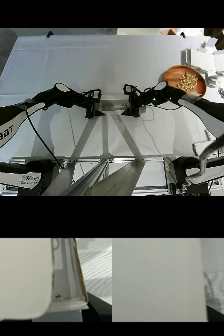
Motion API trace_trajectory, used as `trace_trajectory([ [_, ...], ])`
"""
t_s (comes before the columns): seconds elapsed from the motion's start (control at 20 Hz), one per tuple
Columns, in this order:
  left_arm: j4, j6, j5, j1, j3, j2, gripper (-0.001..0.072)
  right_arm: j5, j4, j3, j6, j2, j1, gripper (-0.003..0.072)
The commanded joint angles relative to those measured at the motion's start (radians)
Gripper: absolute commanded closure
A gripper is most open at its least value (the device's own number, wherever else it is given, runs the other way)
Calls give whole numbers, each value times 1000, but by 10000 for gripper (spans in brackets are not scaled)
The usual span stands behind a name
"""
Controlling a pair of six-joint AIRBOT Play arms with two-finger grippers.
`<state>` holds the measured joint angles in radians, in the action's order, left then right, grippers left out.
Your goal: Fold the box and place the chain.
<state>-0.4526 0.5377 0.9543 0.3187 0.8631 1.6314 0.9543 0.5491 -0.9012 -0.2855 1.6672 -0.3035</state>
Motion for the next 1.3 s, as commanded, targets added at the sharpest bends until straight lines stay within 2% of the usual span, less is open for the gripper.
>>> trace_trajectory([
  [0.0,0,0,-1,1,0,1,499,0,-1,0,0,-1,0,161],
  [0.35,0,0,-1,1,0,1,499,0,-1,0,0,-1,0,155],
  [0.4,0,0,-1,1,0,1,499,0,-1,0,0,-1,0,98],
  [0.45,0,0,-1,1,0,1,499,-2,0,0,0,-1,0,-8],
  [0.55,0,0,-1,1,0,1,499,-1,26,0,18,-7,0,-10],
  [0.7,0,0,-1,1,0,1,499,-4,163,0,146,-54,2,-3],
  [0.85,0,0,0,1,0,1,499,-3,311,0,269,-130,2,-3],
  [1.15,0,0,0,1,0,0,499,3,451,0,391,-328,2,0],
  [1.2,0,0,0,1,0,1,499,7,473,0,421,-360,2,5],
  [1.25,0,0,0,1,0,0,499,17,480,0,448,-396,2,59],
])
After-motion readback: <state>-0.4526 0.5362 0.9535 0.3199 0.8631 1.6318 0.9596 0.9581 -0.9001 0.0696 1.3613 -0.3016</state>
